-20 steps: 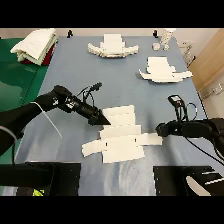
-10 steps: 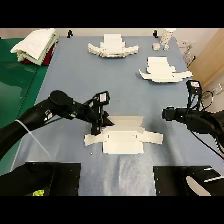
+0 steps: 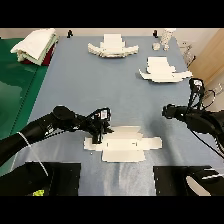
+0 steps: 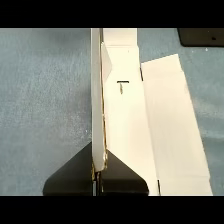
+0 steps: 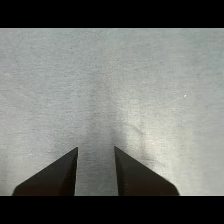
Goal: Fold the box.
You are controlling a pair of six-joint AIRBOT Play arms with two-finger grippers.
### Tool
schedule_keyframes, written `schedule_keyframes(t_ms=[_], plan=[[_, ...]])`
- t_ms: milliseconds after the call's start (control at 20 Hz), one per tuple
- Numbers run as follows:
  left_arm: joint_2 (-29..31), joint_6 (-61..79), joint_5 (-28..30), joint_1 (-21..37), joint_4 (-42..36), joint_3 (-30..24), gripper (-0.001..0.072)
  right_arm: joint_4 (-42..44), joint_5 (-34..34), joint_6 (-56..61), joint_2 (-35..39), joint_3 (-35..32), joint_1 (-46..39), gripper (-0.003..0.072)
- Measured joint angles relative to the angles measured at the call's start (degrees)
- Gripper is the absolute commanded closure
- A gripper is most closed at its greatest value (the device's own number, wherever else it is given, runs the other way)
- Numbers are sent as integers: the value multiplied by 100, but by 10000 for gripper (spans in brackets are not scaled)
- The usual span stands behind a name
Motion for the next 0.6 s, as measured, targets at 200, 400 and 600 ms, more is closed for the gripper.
schedule_keyframes(t_ms=[200, 400, 600], plan=[[7, 33, -17, -17, -66, -118, 699, 17, 7, 11, 0, 0, 2, 341], [9, 37, -229, -17, -83, -166, 698, 24, 2, 15, 0, 0, 2, 342], [24, 37, -372, -17, -92, -299, 698, 50, -2, 15, 0, 0, 2, 343]])
